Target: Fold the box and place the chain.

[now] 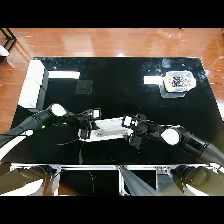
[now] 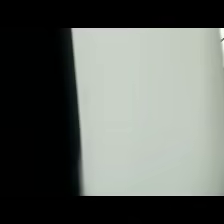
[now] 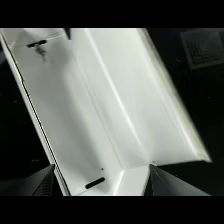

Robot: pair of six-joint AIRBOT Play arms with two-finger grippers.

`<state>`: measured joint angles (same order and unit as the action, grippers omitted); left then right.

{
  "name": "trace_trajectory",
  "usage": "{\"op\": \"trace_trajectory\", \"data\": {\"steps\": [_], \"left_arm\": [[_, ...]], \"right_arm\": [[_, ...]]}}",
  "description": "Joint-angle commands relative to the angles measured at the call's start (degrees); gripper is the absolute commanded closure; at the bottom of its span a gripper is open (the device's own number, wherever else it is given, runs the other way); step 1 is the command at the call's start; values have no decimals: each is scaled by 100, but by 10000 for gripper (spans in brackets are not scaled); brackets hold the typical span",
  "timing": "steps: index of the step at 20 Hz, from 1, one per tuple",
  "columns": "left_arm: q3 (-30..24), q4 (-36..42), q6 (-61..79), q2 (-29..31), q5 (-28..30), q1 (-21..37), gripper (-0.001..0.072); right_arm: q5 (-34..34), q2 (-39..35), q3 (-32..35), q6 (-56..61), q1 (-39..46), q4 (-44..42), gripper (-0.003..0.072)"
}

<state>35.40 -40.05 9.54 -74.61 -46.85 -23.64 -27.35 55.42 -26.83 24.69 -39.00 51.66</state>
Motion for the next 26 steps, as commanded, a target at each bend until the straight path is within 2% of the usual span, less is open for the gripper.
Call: {"op": "trace_trajectory", "data": {"steps": [1,5,7,9,14,21,24,26], "left_arm": [[-2,2,4,-4,11,0,684],[-2,4,4,-4,9,0,684],[0,4,4,-4,9,0,684],[0,2,4,-4,9,0,684],[11,2,4,-2,20,0,684],[11,2,2,0,24,0,684],[11,2,-17,0,26,0,684],[11,2,-85,0,24,0,684]], "right_arm": [[15,13,-13,37,201,-63,-17],[-190,15,-17,-111,247,-146,-18],[-402,24,-17,-586,247,-616,-18],[-411,83,-17,-833,247,-929,-18],[-483,136,-20,-1364,293,-1025,-18],[-605,181,-20,-2061,658,-2017,-18],[-592,195,-20,-2090,789,-2044,-18],[-826,223,-20,-2321,866,-2225,-18]]}}
